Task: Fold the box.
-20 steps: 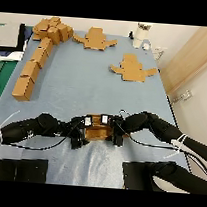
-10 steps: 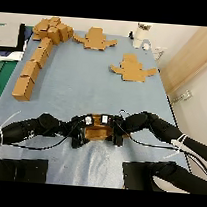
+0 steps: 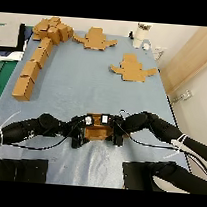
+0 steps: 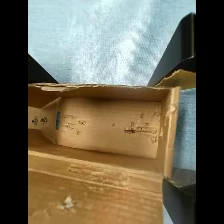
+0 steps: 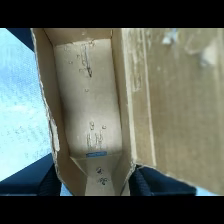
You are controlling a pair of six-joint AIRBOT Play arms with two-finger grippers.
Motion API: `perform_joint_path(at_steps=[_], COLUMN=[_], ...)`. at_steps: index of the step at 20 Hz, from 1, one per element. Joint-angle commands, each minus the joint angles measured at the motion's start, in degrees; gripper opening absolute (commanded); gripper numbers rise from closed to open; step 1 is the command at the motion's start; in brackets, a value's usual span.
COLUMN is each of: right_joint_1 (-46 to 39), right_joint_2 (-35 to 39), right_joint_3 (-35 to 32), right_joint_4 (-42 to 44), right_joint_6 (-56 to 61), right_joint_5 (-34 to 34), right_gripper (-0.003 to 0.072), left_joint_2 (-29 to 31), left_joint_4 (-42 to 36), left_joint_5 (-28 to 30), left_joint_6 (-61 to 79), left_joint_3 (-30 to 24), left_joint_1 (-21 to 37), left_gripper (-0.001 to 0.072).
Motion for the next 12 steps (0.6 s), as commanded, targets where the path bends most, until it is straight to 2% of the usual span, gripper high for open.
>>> perform_joint_path(at_steps=[1, 4, 12], right_joint_1=[0.0, 0.0, 0.0], right_joint_2=[0.0, 0.0, 0.0], right_joint_3=[0.0, 0.0, 0.0], right_joint_4=[0.0, 0.0, 0.0], right_joint_6=[0.0, 0.0, 0.0], right_joint_5=[0.0, 0.0, 0.0], right_gripper=[0.0512, 0.0511, 0.0511], left_joint_2=[0.0, 0.0, 0.0], left_joint_4=[1.1, 2.3, 2.2], left_joint_5=[-1.5, -4.9, -7.1], left_joint_6=[0.3, 1.9, 1.7], left_joint_3=[0.0, 0.0, 0.2], left_joint_1=[0.1, 0.6, 3.6], left_gripper=[0.0644, 0.0667, 0.0674])
